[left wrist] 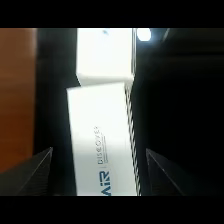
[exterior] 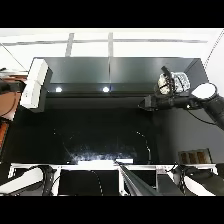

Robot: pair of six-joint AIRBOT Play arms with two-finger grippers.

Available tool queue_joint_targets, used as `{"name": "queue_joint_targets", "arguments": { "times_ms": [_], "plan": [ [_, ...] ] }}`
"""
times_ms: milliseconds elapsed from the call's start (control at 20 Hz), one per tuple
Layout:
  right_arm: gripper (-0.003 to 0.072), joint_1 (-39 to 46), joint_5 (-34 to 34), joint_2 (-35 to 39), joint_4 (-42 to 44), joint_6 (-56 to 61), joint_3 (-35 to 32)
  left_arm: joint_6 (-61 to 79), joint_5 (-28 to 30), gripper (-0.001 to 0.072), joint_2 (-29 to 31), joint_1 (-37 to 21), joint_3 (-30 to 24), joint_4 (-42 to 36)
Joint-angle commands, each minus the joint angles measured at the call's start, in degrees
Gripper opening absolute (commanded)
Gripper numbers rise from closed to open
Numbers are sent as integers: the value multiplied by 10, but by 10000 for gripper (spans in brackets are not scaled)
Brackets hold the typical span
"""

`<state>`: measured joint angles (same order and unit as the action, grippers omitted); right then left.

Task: Fold the box and place the chain.

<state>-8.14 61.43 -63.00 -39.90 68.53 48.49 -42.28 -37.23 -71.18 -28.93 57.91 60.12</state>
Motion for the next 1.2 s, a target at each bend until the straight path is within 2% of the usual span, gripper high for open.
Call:
{"name": "queue_joint_targets", "arguments": {
  "times_ms": [0, 50, 100, 150, 250, 300, 400, 500, 600, 850, 1150],
  "plan": [
    [24, 37, 38, 5, -32, -1, 49, -24, -44, 675, 89, 3, 1, -26],
    [22, 50, 54, 15, -66, 7, 71, -32, -72, 498, 111, 10, 1, -48],
    [22, 63, 61, 33, -122, 32, 89, -46, -105, 166, 129, 18, 1, -62],
    [22, 70, 56, 61, -194, 70, 96, -50, -155, 28, 144, 32, 0, -74],
    [22, 66, 49, 126, -336, 145, 82, -106, -240, 26, 169, 78, -8, -51],
    [22, 60, 32, 166, -388, 187, 54, -150, -254, 25, 189, 111, -26, -22],
    [22, 52, -42, 238, -423, 231, -35, -210, -228, 26, 243, 180, -91, 31],
    [23, 53, -111, 274, -427, 249, -127, -238, -189, 27, 299, 228, -175, 55],
    [21, 53, -121, 274, -416, 249, -166, -242, -178, 28, 339, 243, -234, 53],
    [21, 53, -111, 275, -390, 249, -167, -240, -178, 30, 413, 243, -245, 61],
    [21, 53, -111, 275, -390, 249, -167, -240, -178, 31, 419, 243, -245, 61]
  ]
}}
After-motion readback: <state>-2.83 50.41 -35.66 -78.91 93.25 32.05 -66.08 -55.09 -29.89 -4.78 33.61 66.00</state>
